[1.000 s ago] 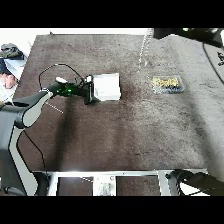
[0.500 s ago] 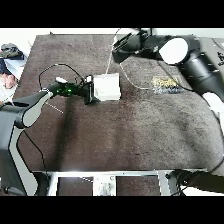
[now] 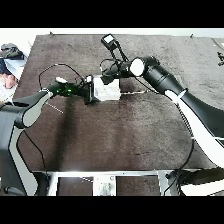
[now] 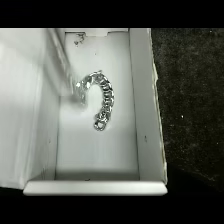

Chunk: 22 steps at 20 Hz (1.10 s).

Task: Fold the box and place the chain.

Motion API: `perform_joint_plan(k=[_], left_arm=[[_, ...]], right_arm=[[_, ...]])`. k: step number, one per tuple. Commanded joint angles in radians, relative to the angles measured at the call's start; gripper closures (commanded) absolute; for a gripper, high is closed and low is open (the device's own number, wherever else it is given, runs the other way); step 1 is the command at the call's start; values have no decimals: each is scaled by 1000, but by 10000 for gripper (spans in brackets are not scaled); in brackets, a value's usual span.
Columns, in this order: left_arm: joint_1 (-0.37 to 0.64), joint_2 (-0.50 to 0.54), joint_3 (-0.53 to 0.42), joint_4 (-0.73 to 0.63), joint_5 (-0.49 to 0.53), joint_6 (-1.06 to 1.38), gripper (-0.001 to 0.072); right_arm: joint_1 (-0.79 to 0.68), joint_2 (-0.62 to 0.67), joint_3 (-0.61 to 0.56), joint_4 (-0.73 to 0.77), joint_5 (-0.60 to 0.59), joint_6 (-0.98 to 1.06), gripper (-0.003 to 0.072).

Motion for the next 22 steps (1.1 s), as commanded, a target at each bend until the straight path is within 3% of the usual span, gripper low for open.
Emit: perform_joint_plan(k=[1,3,5,9,13,19,22], left_arm=[[1,0,0,0,0,0,432],[1,0,0,0,0,0,433],[1,0,0,0,0,0,432],[1,0,0,0,0,0,433],[1,0,0,0,0,0,433],[1,0,0,0,0,0,433],[1,0,0,0,-1,0,433]], right_arm=[[-57,-12,-1,-45,119,31,232],[-139,26,-29,-34,235,44,255],[-240,105,-138,-26,226,88,255],[-412,260,-430,-15,45,259,255],[-453,259,-648,36,-221,414,254],[-453,140,-686,268,-509,417,255],[-453,75,-659,315,-562,417,255]])
